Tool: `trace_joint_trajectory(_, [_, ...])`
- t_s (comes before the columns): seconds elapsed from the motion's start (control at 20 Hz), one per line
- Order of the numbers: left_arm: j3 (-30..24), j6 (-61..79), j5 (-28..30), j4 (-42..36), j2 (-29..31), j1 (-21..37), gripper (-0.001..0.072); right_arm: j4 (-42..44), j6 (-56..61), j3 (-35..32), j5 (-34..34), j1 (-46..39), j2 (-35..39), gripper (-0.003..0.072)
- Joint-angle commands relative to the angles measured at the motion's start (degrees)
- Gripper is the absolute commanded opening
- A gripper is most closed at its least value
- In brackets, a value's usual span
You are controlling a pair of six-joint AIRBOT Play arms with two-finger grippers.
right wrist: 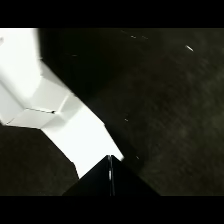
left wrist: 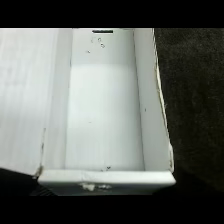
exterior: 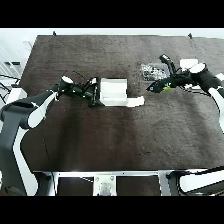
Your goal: Fold the box and place the chain.
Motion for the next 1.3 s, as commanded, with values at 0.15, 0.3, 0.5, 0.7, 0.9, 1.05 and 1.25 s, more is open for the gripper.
trace_joint_trajectory(0.15, [0.0,0.0,0.0,0.0,0.0,0.0,0.0407,0.1,12.3,-2.0,-1.7,-3.1,-5.0,0.0013])
trace_joint_trajectory(0.3, [0.0,0.0,0.0,0.0,0.0,0.0,0.0407,0.2,16.4,-2.1,-1.6,-2.7,-8.3,0.0013])
trace_joint_trajectory(0.5, [0.0,0.0,0.0,0.0,0.0,0.0,0.0407,0.4,17.4,-2.4,-0.9,2.2,-9.4,0.0014])
trace_joint_trajectory(0.7, [0.0,0.0,0.0,0.0,0.0,0.0,0.0406,1.2,17.4,-2.4,-1.1,8.5,-9.6,0.0014])
trace_joint_trajectory(0.9, [0.0,0.0,0.0,0.0,0.0,0.0,0.0407,5.7,17.4,-0.3,2.6,8.8,-8.5,0.0014])
trace_joint_trajectory(1.05, [0.0,0.0,0.0,0.0,0.0,0.0,0.0407,6.0,18.5,-0.3,2.5,9.2,-6.0,0.0168])
trace_joint_trajectory(1.25, [0.0,0.0,0.0,0.0,0.0,0.0,0.0407,6.5,20.5,-0.3,2.5,9.6,-5.1,0.045])
